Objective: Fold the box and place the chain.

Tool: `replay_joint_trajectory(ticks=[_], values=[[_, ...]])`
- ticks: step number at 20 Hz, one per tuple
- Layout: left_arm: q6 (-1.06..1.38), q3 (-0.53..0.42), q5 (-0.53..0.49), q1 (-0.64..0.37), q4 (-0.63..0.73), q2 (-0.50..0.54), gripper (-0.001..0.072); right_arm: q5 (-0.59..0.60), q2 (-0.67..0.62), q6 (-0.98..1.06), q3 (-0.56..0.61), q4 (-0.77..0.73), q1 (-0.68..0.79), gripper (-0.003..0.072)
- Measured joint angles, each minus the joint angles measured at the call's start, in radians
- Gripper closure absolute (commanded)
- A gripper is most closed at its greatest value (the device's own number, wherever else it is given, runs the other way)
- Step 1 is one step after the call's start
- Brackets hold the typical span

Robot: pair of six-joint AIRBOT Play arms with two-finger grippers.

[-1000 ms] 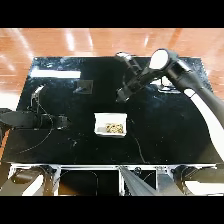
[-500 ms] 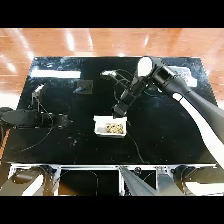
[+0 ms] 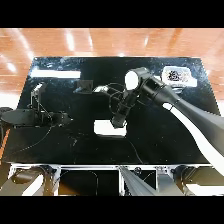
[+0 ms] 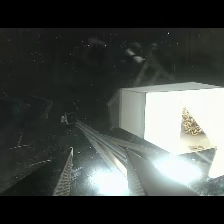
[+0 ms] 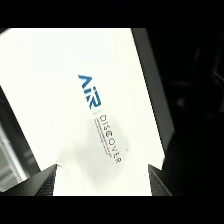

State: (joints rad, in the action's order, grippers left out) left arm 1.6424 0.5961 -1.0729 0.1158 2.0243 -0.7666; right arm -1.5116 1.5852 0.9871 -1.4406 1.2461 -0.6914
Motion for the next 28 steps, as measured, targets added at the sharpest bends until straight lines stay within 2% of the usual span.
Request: replay_joint_trajectory(ticks=[5,17,19,20,28], values=[[0.000,0.000,0.001,0.000,0.002,0.000,0.0262,0.030,0.000,0.000,0.001,0.091,-0.056,-0.0032],[0.000,0.000,0.002,0.000,0.003,0.000,0.0262,0.053,0.000,-0.018,0.001,0.141,-0.088,-0.0029],[0.000,0.000,0.002,0.000,0.003,0.000,0.0262,0.053,0.000,-0.019,0.001,0.142,-0.088,0.0178],[-0.001,0.000,0.002,0.000,0.003,0.000,0.0262,0.053,0.000,-0.018,0.001,0.142,-0.088,0.0195],[-0.001,0.000,0.002,0.000,0.003,0.000,0.0262,0.057,0.000,-0.019,0.001,0.143,-0.088,0.0197]])
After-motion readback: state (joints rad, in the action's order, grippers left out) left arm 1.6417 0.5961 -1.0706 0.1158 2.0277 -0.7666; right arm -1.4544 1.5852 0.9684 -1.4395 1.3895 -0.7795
